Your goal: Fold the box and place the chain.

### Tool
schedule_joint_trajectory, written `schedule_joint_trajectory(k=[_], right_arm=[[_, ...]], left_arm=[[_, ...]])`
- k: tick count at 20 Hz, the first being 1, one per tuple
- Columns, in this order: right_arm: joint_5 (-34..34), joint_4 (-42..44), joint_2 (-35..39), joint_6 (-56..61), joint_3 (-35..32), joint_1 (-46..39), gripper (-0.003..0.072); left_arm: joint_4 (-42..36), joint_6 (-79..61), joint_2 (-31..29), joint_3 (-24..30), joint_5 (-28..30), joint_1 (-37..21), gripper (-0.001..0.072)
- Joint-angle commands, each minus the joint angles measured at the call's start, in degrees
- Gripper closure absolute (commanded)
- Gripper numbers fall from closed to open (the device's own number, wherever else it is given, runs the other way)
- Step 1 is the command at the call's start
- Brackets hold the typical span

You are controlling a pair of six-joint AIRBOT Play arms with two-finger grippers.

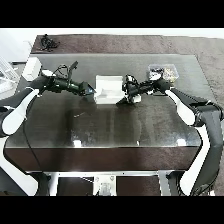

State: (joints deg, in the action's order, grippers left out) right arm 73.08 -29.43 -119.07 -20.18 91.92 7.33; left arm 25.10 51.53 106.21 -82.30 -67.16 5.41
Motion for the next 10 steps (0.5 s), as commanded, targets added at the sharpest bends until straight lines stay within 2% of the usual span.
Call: schedule_joint_trajectory(k=[1, 4, 10], right_arm=[[0.0, 0.0, 0.0, 0.0, 0.0, 0.0, 0.0104], [0.0, 0.0, 0.0, 0.0, 0.0, 0.0, 0.0104], [0.0, 0.0, 0.0, 0.0, 0.0, 0.0, 0.0105]], left_arm=[[0.1, 2.8, 0.0, 0.2, 0.7, 0.0, 0.0411], [0.6, 11.9, -0.1, 0.2, 1.9, 0.7, 0.0411], [9.2, 24.0, -0.2, -3.3, 4.2, 4.7, 0.0411]])
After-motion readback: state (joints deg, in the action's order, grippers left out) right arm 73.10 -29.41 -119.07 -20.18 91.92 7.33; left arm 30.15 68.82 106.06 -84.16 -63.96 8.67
